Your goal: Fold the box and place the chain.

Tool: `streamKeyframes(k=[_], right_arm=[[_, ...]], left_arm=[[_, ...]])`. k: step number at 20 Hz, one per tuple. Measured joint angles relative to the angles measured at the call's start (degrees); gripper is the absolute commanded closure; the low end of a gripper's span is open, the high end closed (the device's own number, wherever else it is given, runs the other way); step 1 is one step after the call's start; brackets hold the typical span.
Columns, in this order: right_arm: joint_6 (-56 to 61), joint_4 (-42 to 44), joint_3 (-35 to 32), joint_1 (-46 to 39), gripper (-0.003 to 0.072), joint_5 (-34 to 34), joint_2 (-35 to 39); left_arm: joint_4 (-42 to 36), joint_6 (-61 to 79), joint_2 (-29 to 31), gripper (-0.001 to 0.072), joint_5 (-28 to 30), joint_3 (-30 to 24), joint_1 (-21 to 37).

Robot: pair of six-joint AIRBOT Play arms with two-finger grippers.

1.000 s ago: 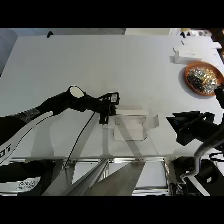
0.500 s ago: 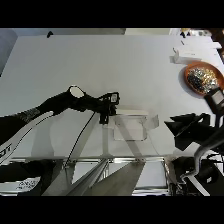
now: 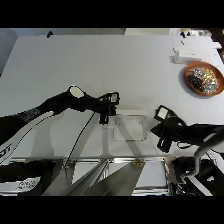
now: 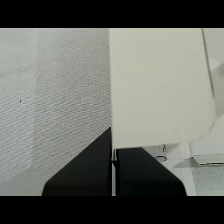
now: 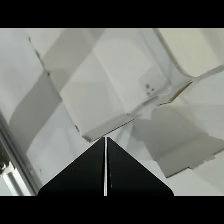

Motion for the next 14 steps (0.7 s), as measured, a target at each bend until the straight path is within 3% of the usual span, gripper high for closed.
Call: streamKeyframes(k=[7, 8, 9, 10, 14], right_arm=[[-5.5, -4.3, -1.7, 10.3, 0.0656, -5.7, -3.3], [-5.7, -5.4, -2.6, 12.7, 0.0438, -7.1, -3.1], [-6.0, -6.7, -3.8, 15.0, 0.0059, -8.7, -3.1], [-6.1, -7.8, -5.1, 16.6, -0.0011, -10.4, -3.0], [-6.2, -11.7, -10.3, 20.0, -0.0011, -18.0, -2.9]], left_arm=[[0.0, 0.0, 0.0, 0.07, 0.0, 0.0, 0.0], [0.0, 0.0, 0.0, 0.07, 0.0, 0.0, 0.0], [0.0, 0.0, 0.0, 0.07, 0.0, 0.0, 0.0], [0.0, 0.0, 0.0, 0.07, 0.0, 0.0, 0.0], [0.0, 0.0, 0.0, 0.07, 0.0, 0.0, 0.0]])
